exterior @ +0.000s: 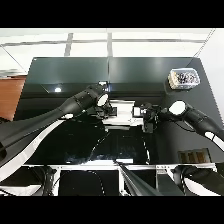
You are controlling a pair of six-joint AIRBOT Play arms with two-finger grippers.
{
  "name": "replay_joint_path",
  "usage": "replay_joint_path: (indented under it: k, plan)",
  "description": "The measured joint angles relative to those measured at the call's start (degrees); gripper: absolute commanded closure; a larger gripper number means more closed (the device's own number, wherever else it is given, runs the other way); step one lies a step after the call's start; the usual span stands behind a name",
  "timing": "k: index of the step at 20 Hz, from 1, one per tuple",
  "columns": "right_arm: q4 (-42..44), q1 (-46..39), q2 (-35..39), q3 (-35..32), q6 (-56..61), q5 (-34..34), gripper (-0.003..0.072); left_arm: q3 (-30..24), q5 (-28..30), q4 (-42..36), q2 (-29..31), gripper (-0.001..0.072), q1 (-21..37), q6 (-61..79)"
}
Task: Fold the box and place the chain.
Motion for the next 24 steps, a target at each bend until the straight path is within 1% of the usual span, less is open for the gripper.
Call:
replay_joint_path:
  k: [3,4,6,7,13,19,23,24]
  plan:
    - [-0.3,0.0,0.0,0.0,-0.1,0.3,0.0144,0.1,-0.3,-0.3,0.0,0.0688,-0.1,0.0]
    - [-0.4,0.0,-0.1,0.0,-0.3,0.3,0.0286,0.1,-0.3,-0.3,-0.1,0.0688,-0.2,0.0]
    - [0.1,0.0,-0.5,0.0,-1.0,0.3,0.0408,0.1,-0.3,-0.5,-0.2,0.0688,-0.3,0.0]
    - [0.8,0.0,-0.6,0.0,-1.4,0.4,0.0458,0.1,-0.3,-0.7,-0.3,0.0688,-0.3,0.0]
    - [6.3,0.0,-1.2,0.0,-1.8,0.4,0.0457,0.1,-0.5,-1.0,-0.5,0.0687,-0.4,0.0]
    - [13.2,0.1,-4.4,0.0,-0.6,0.3,0.0456,0.1,-0.8,-1.0,-0.5,0.0686,-0.4,0.0]
    - [15.6,0.5,-6.6,0.0,-0.4,0.3,0.0462,0.1,-0.8,-1.0,-0.5,0.0686,-0.4,0.0]
    - [16.1,0.6,-7.0,0.0,-0.3,0.2,0.0553,0.1,-0.8,-1.1,-0.5,0.0686,-0.4,0.0]
